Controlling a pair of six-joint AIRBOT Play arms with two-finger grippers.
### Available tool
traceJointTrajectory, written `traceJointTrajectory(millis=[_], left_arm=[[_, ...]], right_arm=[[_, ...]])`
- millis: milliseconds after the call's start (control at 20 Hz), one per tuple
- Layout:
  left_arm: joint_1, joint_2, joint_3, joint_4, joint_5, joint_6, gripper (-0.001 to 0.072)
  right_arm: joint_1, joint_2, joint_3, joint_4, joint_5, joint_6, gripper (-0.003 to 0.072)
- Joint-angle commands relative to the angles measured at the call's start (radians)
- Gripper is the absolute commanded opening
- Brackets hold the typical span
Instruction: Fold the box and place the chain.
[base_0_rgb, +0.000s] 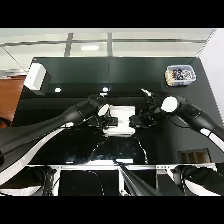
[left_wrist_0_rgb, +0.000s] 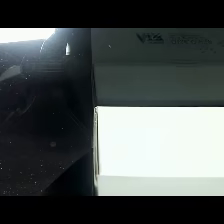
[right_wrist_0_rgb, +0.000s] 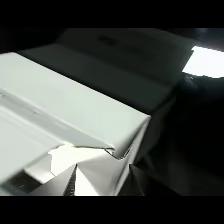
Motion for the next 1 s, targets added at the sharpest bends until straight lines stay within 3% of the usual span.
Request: traceJointTrajectory(millis=[0,400,650,750,950], left_arm=[[0.001,-0.001,0.000,0.000,0.002,0.000,0.0026],[0.001,-0.001,0.000,0.000,0.002,0.000,0.0026],[0.001,-0.001,0.000,0.000,0.001,0.000,0.0026],[0.001,-0.001,0.000,0.000,0.001,0.000,0.0026],[0.001,-0.001,0.000,0.000,0.001,0.000,0.0026]], right_arm=[[0.095,-0.021,0.050,-0.248,-0.008,0.254,0.0353],[0.216,-0.110,0.104,-0.412,0.004,0.562,0.0352],[0.256,-0.134,0.129,-0.468,0.045,0.622,0.0352],[0.256,-0.146,0.146,-0.473,0.062,0.629,0.0293],[0.256,-0.160,0.151,-0.472,0.080,0.648,0.0293]])
